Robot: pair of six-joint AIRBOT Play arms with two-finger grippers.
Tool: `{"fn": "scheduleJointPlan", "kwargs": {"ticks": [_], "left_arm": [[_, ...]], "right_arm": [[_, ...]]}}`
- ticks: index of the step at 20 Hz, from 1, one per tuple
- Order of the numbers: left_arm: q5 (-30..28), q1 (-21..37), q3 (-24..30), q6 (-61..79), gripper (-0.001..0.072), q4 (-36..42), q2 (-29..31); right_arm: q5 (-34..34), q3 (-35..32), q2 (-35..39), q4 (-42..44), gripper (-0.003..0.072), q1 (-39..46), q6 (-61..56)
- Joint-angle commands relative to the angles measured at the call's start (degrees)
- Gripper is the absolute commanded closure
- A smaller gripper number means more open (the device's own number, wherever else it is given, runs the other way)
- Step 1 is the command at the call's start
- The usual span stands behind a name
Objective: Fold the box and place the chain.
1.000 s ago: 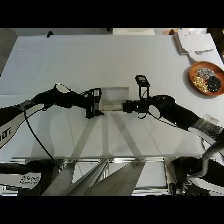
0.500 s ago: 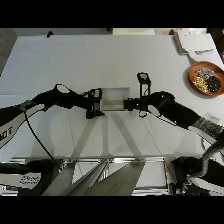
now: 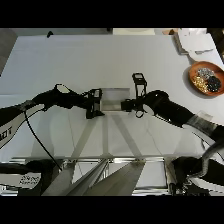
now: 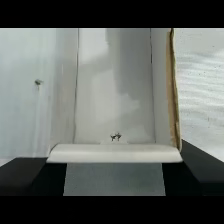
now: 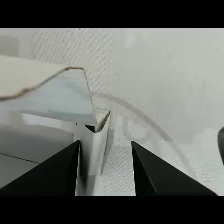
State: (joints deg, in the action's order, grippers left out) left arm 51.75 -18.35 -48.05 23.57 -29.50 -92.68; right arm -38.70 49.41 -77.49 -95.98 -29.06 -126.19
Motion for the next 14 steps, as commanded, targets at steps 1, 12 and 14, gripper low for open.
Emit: {"fn": "scheduleJointPlan", "kwargs": {"ticks": [1, 12, 14], "left_arm": [[-0.1, 0.0, 0.0, 0.0, 0.0498, 0.1, 0.0], [-0.1, 0.0, 0.0, 0.0, 0.0498, 0.1, 0.0], [-0.1, 0.0, 0.0, 0.0, 0.0498, 0.1, 0.0]], "right_arm": [[-4.0, 3.5, -3.4, -2.3, 0.0372, -1.2, -1.5], [-3.6, 4.7, -7.1, -3.3, 0.0476, -1.2, -11.0], [-2.6, 4.7, -7.1, -3.4, 0.0547, -1.2, -11.4]]}}
